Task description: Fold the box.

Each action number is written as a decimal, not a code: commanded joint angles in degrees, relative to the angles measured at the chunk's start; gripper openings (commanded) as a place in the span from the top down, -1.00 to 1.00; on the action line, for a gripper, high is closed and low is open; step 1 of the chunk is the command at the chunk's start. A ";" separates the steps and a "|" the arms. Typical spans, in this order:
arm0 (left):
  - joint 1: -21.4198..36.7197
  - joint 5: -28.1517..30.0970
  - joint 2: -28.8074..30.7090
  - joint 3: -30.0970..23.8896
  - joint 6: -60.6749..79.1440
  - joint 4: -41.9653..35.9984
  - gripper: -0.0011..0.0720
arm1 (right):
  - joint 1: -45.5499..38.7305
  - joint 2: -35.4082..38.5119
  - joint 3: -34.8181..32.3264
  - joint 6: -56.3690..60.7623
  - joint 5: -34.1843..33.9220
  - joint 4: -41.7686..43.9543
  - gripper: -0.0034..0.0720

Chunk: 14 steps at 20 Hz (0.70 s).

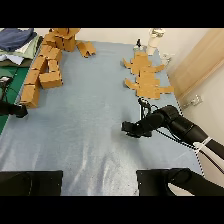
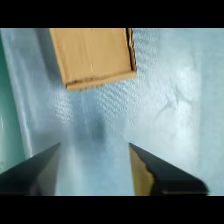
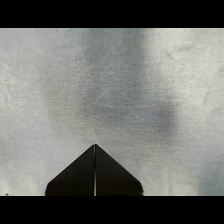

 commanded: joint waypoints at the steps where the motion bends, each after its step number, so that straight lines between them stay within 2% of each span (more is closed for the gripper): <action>1: -0.79 -10.99 7.41 0.04 -3.26 0.09 0.92 | -0.02 -0.44 0.44 -1.62 -1.14 0.63 0.90; 3: -6.29 -11.96 10.78 0.04 -4.85 -4.57 0.94 | -0.02 -2.54 2.23 -5.09 -1.33 1.75 0.90; 4: -10.49 -11.91 12.09 0.04 -7.15 -6.60 0.94 | -0.02 -4.28 3.80 -6.99 -1.44 2.27 0.90; 6: -20.33 -12.59 12.07 0.70 -15.65 -5.92 0.94 | -0.04 -8.09 8.07 -9.38 -2.51 2.32 0.90; 10: -38.58 -15.50 4.61 4.63 -28.50 -4.04 0.94 | -0.02 -16.83 19.45 -12.87 -5.49 2.12 0.90; 12: -45.16 -14.86 0.20 6.69 -32.52 -4.07 0.94 | 0.00 -19.39 23.17 -13.07 -6.40 2.12 0.90; 14: -48.78 -14.10 -3.41 8.04 -35.26 -4.09 0.94 | 0.00 -20.09 24.59 -13.05 -5.53 2.14 0.90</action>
